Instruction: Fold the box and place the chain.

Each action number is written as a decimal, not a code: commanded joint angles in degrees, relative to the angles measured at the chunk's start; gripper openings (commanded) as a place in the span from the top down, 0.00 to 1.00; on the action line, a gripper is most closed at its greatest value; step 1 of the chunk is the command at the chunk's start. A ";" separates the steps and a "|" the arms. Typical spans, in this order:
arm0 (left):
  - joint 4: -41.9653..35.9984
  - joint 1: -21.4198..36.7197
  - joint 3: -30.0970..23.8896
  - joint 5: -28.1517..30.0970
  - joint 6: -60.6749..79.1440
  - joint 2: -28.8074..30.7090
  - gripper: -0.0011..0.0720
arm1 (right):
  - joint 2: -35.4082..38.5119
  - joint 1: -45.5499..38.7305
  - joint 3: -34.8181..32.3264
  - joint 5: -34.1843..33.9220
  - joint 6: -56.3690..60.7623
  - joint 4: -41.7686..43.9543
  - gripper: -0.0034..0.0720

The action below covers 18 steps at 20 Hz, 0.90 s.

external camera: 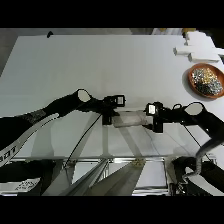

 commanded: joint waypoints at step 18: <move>0.02 -0.02 -0.02 -0.02 0.00 -0.04 0.97 | -17.55 -1.25 4.26 5.88 -8.68 7.80 0.08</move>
